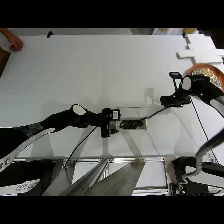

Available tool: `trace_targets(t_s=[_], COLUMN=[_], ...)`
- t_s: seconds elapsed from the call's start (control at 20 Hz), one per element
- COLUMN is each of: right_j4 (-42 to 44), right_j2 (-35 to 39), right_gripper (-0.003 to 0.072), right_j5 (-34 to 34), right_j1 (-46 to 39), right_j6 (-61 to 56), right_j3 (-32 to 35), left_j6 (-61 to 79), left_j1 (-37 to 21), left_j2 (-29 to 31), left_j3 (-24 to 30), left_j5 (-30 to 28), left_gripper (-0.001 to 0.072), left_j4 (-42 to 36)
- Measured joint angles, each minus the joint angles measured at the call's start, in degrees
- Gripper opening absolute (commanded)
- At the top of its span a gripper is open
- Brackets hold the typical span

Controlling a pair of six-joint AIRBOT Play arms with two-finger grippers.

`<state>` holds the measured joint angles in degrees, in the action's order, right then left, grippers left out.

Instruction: Fold the box and place the chain.

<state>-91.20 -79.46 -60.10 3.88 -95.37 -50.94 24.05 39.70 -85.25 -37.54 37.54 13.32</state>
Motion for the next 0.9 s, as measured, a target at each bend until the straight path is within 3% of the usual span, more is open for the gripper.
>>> trace_targets(t_s=[0.15, 0.3, 0.45, 0.5, 0.7, 0.9], right_j4=[-0.31, -0.37, -0.24, 0.09, -0.74, -0.37], right_j2=[-0.72, -1.33, -1.95, -2.08, -1.38, 4.55], right_gripper=[0.0357, 0.0286, 0.0117, 0.0024, 0.0023, 0.0022], right_j5=[-0.02, -0.07, -0.09, -0.2, -0.76, -3.5], right_j1=[0.0, 0.0, 0.02, 0.02, 0.02, 0.28], right_j6=[-1.14, -1.75, -2.12, -2.14, -1.46, -0.52], right_j3=[0.0, 0.0, 0.0, -0.02, 0.13, 0.11], left_j6=[-0.02, 0.0, 0.0, 0.0, 0.0, 0.0], left_j1=[0.0, 0.0, 0.0, 0.0, 0.0, 0.0], left_j2=[0.0, 0.0, 0.0, 0.0, 0.0, 0.0], left_j3=[0.0, 0.0, 0.0, 0.0, 0.0, 0.0], left_j5=[0.0, 0.0, 0.0, 0.0, 0.0, 0.0], left_gripper=[0.0333, 0.0333, 0.0333, 0.0333, 0.0333, 0.0333], left_j4=[0.02, 0.02, 0.0, 0.0, 0.0, 0.0])
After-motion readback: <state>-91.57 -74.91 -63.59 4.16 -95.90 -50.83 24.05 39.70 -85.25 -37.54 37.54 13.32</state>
